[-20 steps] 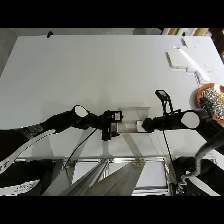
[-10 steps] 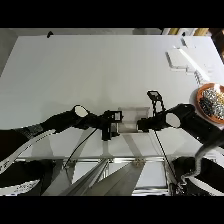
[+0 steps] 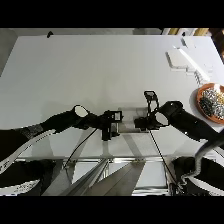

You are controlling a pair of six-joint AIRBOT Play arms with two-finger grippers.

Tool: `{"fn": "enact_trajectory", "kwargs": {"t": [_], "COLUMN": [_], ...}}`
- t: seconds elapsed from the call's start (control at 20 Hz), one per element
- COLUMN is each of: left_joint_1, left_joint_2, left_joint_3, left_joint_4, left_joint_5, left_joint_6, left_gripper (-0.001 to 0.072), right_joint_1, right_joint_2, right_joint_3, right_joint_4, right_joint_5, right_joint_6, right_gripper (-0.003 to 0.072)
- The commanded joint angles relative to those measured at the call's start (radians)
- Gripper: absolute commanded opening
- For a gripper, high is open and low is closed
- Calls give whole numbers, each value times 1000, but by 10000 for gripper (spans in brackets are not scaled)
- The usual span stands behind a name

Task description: Fold the box and place the chain.

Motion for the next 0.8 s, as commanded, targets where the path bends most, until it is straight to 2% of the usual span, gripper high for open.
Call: {"fn": "enact_trajectory", "kwargs": {"t": [0.0, 0.1, 0.2, 0.25, 0.5, 0.6, 0.75], "left_joint_1": [1, 1, 1, 1, 1, 1, 1], "left_joint_2": [0, 1, 0, 1, 0, 1, 1], "left_joint_3": [0, 0, 0, 0, 0, 0, 0], "left_joint_4": [0, 0, 0, 0, 0, 0, 0], "left_joint_5": [0, 0, 0, 0, 0, 0, 0], "left_joint_6": [0, 0, 0, 0, 0, 0, 0], "left_gripper": [167, 167, 167, 167, 168, 167, 167], "right_joint_1": [3, 3, 3, 3, 23, 26, 26], "right_joint_2": [-35, -41, -41, -41, -46, -46, -46], "right_joint_3": [4, 4, 4, 4, 4, 4, 4], "right_joint_4": [-32, -33, -33, -33, -41, -44, -51], "right_joint_5": [27, 26, 17, 14, -23, -23, -11], "right_joint_6": [46, 46, 45, 45, 46, 45, 45], "right_gripper": [292, 282, 200, 185, 170, 48, 13]}}
